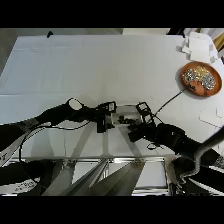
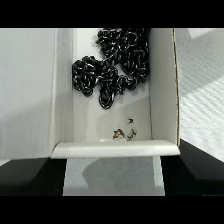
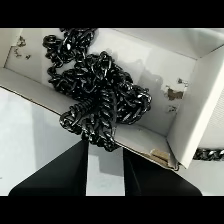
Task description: Fold the box and place the chain.
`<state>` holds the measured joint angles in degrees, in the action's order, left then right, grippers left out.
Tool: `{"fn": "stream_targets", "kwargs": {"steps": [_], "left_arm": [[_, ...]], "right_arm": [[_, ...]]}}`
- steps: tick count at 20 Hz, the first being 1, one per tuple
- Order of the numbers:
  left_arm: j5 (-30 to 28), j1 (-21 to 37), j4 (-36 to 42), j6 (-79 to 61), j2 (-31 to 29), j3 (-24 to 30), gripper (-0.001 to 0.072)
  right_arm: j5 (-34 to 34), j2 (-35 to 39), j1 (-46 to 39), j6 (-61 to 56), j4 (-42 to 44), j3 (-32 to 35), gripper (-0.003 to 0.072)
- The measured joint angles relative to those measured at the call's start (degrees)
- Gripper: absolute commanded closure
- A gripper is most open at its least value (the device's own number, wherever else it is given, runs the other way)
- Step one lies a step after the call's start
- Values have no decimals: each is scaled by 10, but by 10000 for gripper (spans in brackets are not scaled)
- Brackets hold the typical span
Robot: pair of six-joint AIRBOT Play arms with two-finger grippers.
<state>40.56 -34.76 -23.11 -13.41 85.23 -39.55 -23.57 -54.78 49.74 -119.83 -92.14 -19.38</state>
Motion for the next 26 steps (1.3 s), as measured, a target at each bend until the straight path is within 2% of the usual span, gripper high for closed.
{"fn": "stream_targets", "kwargs": {"steps": [13, 14, 15, 17, 18, 22, 26], "left_arm": [[0, 0, 0, -1, 0, 0, 437], [0, 0, 0, -1, 0, 0, 437], [0, 0, 0, -1, 0, 0, 437], [0, 0, 0, -1, 0, 0, 437], [0, 0, 0, -1, 0, 0, 437], [0, 0, 0, -1, 0, 0, 437], [0, 0, 0, -1, 0, 0, 437]], "right_arm": [[-17, -2, 0, -28, -35, 0, 484], [-20, -1, 0, -28, -36, 0, 491], [-21, 0, 0, -28, -37, 0, 533], [-21, 1, 0, -31, -38, 0, 546], [-20, 2, 0, -32, -39, 0, 673], [-16, 11, 0, -33, -39, 0, 673], [-23, 54, 0, -34, -45, 0, 671]]}}
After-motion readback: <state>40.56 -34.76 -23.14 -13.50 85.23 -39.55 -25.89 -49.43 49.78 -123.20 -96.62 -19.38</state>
